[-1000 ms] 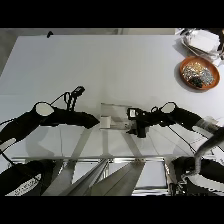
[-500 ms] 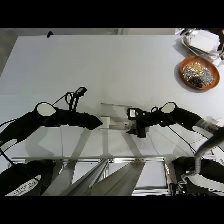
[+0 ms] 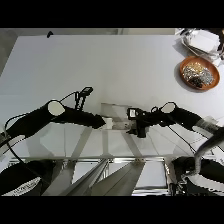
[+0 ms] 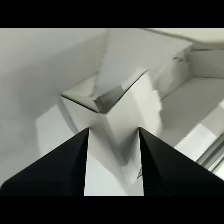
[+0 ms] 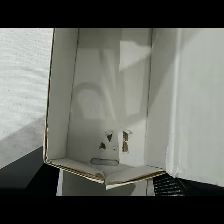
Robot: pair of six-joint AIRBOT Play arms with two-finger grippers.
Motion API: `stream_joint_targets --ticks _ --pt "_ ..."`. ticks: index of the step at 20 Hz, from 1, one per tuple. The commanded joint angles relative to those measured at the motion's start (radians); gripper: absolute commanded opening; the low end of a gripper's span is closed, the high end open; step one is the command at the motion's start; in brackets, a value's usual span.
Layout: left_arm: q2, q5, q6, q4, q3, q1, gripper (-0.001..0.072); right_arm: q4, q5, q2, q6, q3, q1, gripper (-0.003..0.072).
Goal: Fold the box and place the chain.
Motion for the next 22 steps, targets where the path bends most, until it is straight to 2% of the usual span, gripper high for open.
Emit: stream_joint_targets --ticks 1,4,7,9,12,15,18,22 --pt "-0.011 0.0 -0.148 0.127 0.04 -0.035 0.0334 0.0 0.0 0.001 0.0 0.001 0.0 0.0379" --pt "-0.011 -0.034 -0.275 0.245 0.081 -0.062 0.0334 0.0 0.0 0.001 0.0 0.001 0.0 0.0379" --pt "-0.019 -0.058 -0.352 0.299 0.127 -0.093 0.0334 0.0 0.0 0.001 0.0 0.001 0.0 0.0379" --pt "-0.055 -0.126 -0.389 0.345 0.187 -0.117 0.0334 0.0 0.0 0.001 0.0 0.001 0.0 0.0379" --pt "-0.137 -0.283 -0.475 0.431 0.305 -0.123 0.0335 0.0 0.0 0.001 0.0 0.001 0.0 0.0379" --pt "-0.178 -0.361 -0.568 0.484 0.371 -0.123 0.0335 0.0 0.0 0.001 0.0 0.001 0.0 0.0379" --pt "-0.179 -0.371 -0.688 0.484 0.372 -0.124 0.0335 0.0 0.0 0.001 0.0 0.001 0.0 0.0379" --pt "-0.187 -0.322 -0.766 0.496 0.372 -0.155 0.0334 0.0 0.0 0.001 0.0 0.001 0.0 0.0379"
